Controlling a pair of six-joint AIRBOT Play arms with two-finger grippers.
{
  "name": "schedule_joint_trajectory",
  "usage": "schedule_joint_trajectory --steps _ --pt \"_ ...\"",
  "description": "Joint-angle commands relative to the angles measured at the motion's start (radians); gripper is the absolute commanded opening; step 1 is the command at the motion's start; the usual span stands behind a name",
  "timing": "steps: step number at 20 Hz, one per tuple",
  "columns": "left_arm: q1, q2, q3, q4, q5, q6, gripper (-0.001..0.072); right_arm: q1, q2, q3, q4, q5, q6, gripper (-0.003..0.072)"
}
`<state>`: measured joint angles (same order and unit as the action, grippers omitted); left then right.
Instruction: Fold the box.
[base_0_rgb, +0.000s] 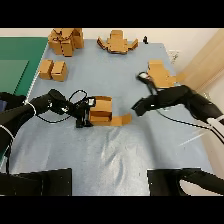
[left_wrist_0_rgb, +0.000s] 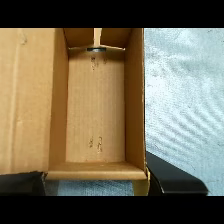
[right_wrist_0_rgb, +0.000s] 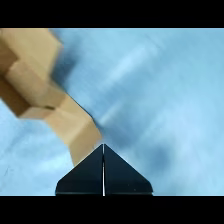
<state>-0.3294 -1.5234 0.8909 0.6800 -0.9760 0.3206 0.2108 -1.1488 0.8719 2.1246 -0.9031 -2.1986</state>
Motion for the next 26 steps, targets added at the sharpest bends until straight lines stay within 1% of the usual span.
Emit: schedule_joint_trajectory --steps 1,3,5,7,9,12,13,14,16,18,20,22,23,24,26 --pt "0.001 0.001 0.0 0.0 0.001 0.0 0.0176 -0.16 -0.004 -0.088 0.105 -0.162 0.217 0.0008" --pt "0.001 0.001 0.0 0.0 0.002 0.0 0.0175 -0.13 -0.094 -0.105 0.162 -0.156 0.19 0.0008" --pt "0.001 0.001 0.0 0.0 0.0 0.0 0.0176 -0.058 -0.192 -0.094 0.275 -0.115 0.128 0.0008" --pt "0.001 0.001 0.0 -0.001 0.001 0.0 0.0176 0.031 -0.276 -0.048 0.358 -0.086 0.099 0.0009" --pt "0.001 0.001 0.0 -0.001 0.0 0.0 0.0176 0.103 -0.336 0.022 0.387 -0.08 0.095 0.0009" --pt "0.001 0.001 0.0 -0.001 -0.002 0.0 0.0176 0.119 -0.336 0.085 0.487 -0.092 0.046 0.0021" --pt "0.001 0.001 0.0 -0.001 -0.003 0.0 0.0175 0.115 -0.323 0.09 0.51 -0.105 0.039 0.0095" --pt "0.001 0.001 0.0 -0.003 -0.004 0.0 0.0176 0.114 -0.306 0.091 0.517 -0.116 0.039 0.0119" --pt "0.001 0.001 0.0 -0.003 -0.002 0.0 0.0175 0.116 -0.293 0.091 0.522 -0.15 0.04 0.0119" --pt "0.001 0.001 0.0 -0.003 -0.003 0.0 0.0176 0.128 -0.294 0.091 0.533 -0.149 0.043 0.0121" --pt "0.001 0.001 0.0 -0.004 -0.003 0.0 0.0176 0.134 -0.294 0.091 0.544 -0.143 0.045 0.0254" --pt "0.001 0.001 0.0 -0.004 -0.003 0.0 0.0176 0.134 -0.295 0.091 0.534 -0.14 0.085 0.0254" --pt "0.001 0.001 0.0 -0.003 -0.003 0.0 0.0176 0.14 -0.295 0.091 0.514 -0.121 0.1 0.0254" --pt "0.001 0.001 0.0 -0.004 -0.003 0.0 0.0176 0.155 -0.295 0.091 0.457 -0.094 0.146 0.0257" --pt "0.001 0.001 0.0 -0.004 -0.003 0.0 0.0176 0.195 -0.295 0.094 0.327 -0.038 0.299 0.0313"
